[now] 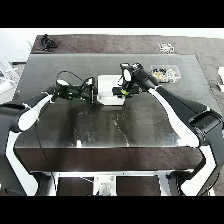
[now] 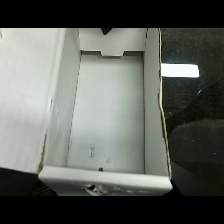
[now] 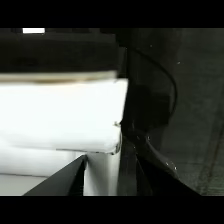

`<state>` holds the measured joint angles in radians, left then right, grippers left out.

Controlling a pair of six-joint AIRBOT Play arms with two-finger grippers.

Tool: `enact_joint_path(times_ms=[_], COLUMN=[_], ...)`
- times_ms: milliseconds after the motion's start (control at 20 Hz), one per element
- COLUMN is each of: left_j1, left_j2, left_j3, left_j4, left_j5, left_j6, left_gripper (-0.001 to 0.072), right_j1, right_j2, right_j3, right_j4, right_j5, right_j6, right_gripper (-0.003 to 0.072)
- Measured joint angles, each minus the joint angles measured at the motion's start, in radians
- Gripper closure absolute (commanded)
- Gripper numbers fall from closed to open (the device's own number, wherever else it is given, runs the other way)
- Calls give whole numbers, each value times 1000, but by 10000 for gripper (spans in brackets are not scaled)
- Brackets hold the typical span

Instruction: Fold the box and place the chain.

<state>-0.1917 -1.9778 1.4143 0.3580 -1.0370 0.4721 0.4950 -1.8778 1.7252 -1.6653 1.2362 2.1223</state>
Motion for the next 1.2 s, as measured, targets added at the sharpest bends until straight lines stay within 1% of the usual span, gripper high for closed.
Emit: enact_joint_path(times_ms=[400,450,600,700,1050,1150,1200], left_j1=[0,0,0,0,0,0,0], left_j2=[0,0,0,0,0,0,0], left_j3=[0,0,0,0,0,0,0], left_j4=[0,0,0,0,0,0,0], left_j5=[0,0,0,0,0,0,0], left_j6=[0,0,0,0,0,0,0], left_gripper=[169,169,169,169,169,169,169], right_j1=[3,5,8,10,18,19,20], right_j2=[-29,-31,-35,-36,-42,-46,-47], right_j3=[13,16,25,32,42,42,42], right_j4=[-21,-22,-22,-21,-22,-21,-22], right_j5=[3,5,6,6,7,10,14], right_j6=[50,54,63,68,75,75,76], right_gripper=[387,397,498,539,548,630,646])
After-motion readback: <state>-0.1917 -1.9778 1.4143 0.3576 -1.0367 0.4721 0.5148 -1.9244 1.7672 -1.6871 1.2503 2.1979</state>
